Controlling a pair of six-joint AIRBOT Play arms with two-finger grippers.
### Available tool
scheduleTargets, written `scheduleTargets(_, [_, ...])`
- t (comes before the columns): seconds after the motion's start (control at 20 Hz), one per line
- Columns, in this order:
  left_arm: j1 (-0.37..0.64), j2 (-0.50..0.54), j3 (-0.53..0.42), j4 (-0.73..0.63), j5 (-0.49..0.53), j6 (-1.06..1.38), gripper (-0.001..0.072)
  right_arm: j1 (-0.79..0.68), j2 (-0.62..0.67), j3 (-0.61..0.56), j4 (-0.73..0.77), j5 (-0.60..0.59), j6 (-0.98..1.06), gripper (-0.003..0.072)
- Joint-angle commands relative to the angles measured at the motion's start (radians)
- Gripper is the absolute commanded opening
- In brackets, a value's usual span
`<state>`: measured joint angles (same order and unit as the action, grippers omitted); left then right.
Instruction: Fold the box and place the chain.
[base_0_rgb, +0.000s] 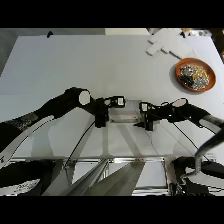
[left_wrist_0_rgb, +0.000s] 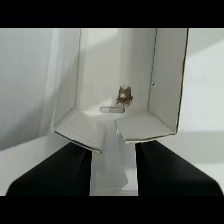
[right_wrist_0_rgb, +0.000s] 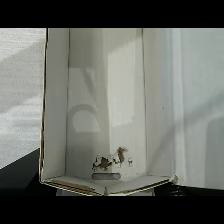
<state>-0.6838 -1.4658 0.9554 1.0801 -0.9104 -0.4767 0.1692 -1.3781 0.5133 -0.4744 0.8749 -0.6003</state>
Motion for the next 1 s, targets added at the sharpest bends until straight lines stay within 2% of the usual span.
scheduleTargets(0.0, [-0.009, -0.004, 0.0, -0.034, 0.006, 0.01, 0.0271, 0.0, 0.001, 0.0, 0.0, 0.0, 0.0, 0.0337])
scheduleTargets(0.1, [-0.01, -0.004, 0.0, -0.039, 0.025, 0.01, 0.0268, 0.0, 0.001, 0.0, 0.0, 0.0, 0.0, 0.0337])
scheduleTargets(0.2, [-0.01, -0.004, 0.0, -0.047, 0.063, 0.01, 0.0172, 0.0, 0.001, 0.0, 0.0, 0.0, 0.0, 0.0337])
scheduleTargets(0.35, [-0.01, -0.004, 0.0, -0.092, 0.118, 0.01, 0.0167, 0.0, 0.001, 0.0, 0.0, 0.0, 0.0, 0.0337])
scheduleTargets(0.7, [-0.016, -0.004, 0.0, -0.112, 0.145, 0.01, 0.0176, 0.0, 0.001, 0.0, 0.0, 0.0, 0.0, 0.0337])
scheduleTargets(0.75, [-0.016, -0.004, 0.0, -0.113, 0.143, 0.009, 0.0232, 0.0, 0.001, 0.0, 0.0, 0.0, 0.0, 0.0337])
scheduleTargets(0.8, [-0.016, -0.004, 0.0, -0.116, 0.142, 0.009, 0.0371, 0.0, 0.001, 0.0, 0.0, 0.0, 0.0, 0.0337])
scheduleTargets(0.9, [-0.016, -0.004, 0.0, -0.119, 0.135, 0.009, 0.0579, 0.0, 0.001, 0.0, 0.0, 0.0, 0.0, 0.0337])
scheduleTargets(0.95, [-0.016, -0.004, 0.0, -0.119, 0.129, 0.008, 0.0599, 0.0, 0.001, 0.0, 0.0, 0.0, 0.0, 0.0337])
